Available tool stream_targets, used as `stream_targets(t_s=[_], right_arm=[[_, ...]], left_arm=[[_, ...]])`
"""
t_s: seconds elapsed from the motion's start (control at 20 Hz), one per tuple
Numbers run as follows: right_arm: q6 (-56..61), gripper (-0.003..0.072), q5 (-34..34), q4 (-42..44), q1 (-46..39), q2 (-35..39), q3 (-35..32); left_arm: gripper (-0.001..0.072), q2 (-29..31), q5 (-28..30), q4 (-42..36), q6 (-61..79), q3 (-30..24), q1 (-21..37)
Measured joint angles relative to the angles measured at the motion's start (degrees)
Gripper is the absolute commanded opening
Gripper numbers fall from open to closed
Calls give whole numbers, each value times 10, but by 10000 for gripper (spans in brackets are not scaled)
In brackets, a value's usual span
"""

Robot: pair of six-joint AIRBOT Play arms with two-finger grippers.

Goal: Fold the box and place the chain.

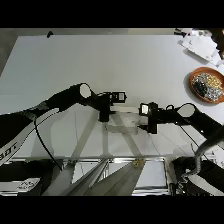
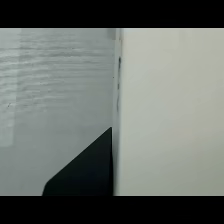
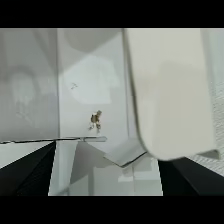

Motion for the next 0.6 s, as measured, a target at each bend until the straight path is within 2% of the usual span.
stream_targets(t_s=[0.35, 0.6], right_arm=[[109, 698, 8, -123, 0, 15, 0], [161, 698, 44, -138, 0, 43, -1]], left_arm=[[8, -8, 6, -4, 4, 0, 0], [8, -8, 6, -3, 3, 0, 0]])
